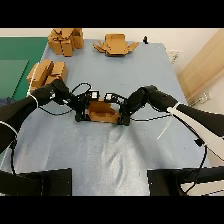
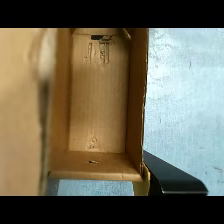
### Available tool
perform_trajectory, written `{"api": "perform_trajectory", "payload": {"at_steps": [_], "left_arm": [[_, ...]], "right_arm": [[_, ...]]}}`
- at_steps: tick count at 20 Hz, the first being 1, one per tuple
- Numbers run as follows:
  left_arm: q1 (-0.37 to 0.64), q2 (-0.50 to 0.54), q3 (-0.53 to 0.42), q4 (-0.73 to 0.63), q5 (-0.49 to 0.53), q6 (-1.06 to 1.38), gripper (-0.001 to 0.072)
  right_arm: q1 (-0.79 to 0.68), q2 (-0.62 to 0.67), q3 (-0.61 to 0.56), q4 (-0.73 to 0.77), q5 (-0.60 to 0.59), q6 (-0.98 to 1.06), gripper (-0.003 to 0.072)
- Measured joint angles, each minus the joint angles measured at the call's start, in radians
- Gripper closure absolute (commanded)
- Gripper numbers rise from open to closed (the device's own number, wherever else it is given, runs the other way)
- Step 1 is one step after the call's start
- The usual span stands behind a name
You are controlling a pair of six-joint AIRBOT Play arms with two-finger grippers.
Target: Fold the box.
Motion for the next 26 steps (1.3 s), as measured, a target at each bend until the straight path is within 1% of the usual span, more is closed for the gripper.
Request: {"api": "perform_trajectory", "payload": {"at_steps": [7, 8, 9, 11, 12, 13, 14, 16, 18, 19, 20, 21, 22, 23, 24, 26], "left_arm": [[0.0, -0.017, 0.006, 0.027, -0.008, -0.045, 0.0694], [0.0, -0.019, 0.006, 0.029, -0.003, -0.047, 0.0694], [0.0, -0.02, 0.006, 0.03, 0.0, -0.047, 0.0695], [-0.001, -0.023, 0.006, 0.027, 0.007, -0.049, 0.0695], [-0.001, -0.024, 0.006, 0.024, 0.01, -0.048, 0.0695], [-0.001, -0.025, 0.006, 0.024, 0.011, -0.047, 0.0695], [-0.001, -0.025, 0.006, 0.023, 0.013, -0.045, 0.0695], [-0.001, -0.031, 0.006, 0.01, 0.013, -0.043, 0.0694], [-0.001, -0.042, 0.007, -0.014, 0.016, -0.041, 0.0695], [0.0, -0.048, 0.007, -0.021, 0.012, -0.04, 0.0694], [0.002, -0.051, 0.007, -0.026, 0.008, -0.037, 0.0694], [0.001, -0.054, 0.008, -0.028, 0.007, -0.035, 0.0694], [0.001, -0.055, 0.008, -0.03, 0.005, -0.035, 0.0694], [0.001, -0.056, 0.008, -0.03, 0.002, -0.035, 0.0694], [0.001, -0.057, 0.008, -0.031, -0.002, -0.034, 0.0694], [0.001, -0.059, 0.008, -0.031, -0.008, -0.033, 0.0694]], "right_arm": [[-0.022, 0.072, -0.006, 0.006, -0.024, 0.153, -0.0034], [-0.031, 0.08, -0.01, 0.009, -0.03, 0.172, -0.0023], [-0.044, 0.09, -0.02, 0.013, -0.041, 0.19, 0.0027], [-0.075, 0.113, -0.051, 0.027, -0.05, 0.214, 0.003], [-0.087, 0.125, -0.069, 0.042, -0.049, 0.22, 0.0085], [-0.096, 0.139, -0.09, 0.069, -0.034, 0.224, 0.0157], [-0.105, 0.151, -0.108, 0.09, -0.018, 0.223, 0.0171], [-0.116, 0.171, -0.137, 0.14, 0.012, 0.207, 0.0171], [-0.116, 0.182, -0.153, 0.188, 0.015, 0.176, 0.0174], [-0.116, 0.187, -0.156, 0.204, 0.03, 0.161, 0.0256], [-0.116, 0.189, -0.16, 0.212, 0.038, 0.146, 0.0294], [-0.113, 0.191, -0.163, 0.22, 0.039, 0.129, 0.0292], [-0.107, 0.195, -0.164, 0.232, 0.045, 0.11, 0.0198], [-0.104, 0.196, -0.166, 0.234, 0.051, 0.091, 0.0012], [-0.1, 0.197, -0.167, 0.225, 0.06, 0.068, -0.0006], [-0.09, 0.199, -0.167, 0.209, 0.087, 0.004, -0.0006]]}}
